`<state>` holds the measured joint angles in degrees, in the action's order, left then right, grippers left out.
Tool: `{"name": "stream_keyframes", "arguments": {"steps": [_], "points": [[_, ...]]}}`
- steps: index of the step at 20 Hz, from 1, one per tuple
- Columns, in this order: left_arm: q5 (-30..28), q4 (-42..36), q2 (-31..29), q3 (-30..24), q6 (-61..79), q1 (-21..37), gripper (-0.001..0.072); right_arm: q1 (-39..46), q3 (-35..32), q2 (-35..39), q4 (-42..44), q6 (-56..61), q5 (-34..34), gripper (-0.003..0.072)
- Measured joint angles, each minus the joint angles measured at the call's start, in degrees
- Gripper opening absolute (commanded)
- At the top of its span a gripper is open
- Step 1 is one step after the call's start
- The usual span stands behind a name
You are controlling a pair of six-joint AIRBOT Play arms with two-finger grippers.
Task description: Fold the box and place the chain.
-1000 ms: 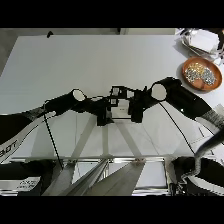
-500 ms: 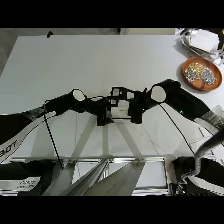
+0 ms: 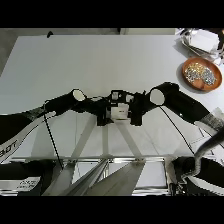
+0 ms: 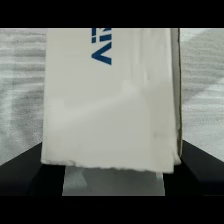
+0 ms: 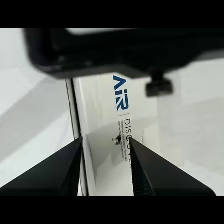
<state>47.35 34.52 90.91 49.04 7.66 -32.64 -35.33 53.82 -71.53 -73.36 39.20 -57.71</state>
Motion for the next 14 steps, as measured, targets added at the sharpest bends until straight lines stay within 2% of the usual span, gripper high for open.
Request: {"name": "stream_keyframes", "arguments": {"steps": [4,6,8,9,14], "points": [[0.00,-0.02,0.00,0.00,-0.11,0.00,0.0252,1.03,0.00,2.36,1.57,0.00,0.33,0.0345],[0.02,-0.02,0.00,0.00,-0.13,0.00,0.0252,2.32,0.00,3.82,3.54,-0.02,0.31,0.0309],[0.02,-0.02,0.00,0.00,-0.15,0.00,0.0252,4.24,0.00,5.01,6.08,-0.15,0.20,0.0064],[0.02,-0.04,0.00,0.00,-0.13,0.00,0.0252,5.46,-0.11,5.44,8.09,-0.20,0.24,0.0006],[0.02,-0.04,0.00,0.00,-0.15,0.00,0.0252,10.62,-5.70,6.19,24.15,-6.82,2.93,0.0004]]}}
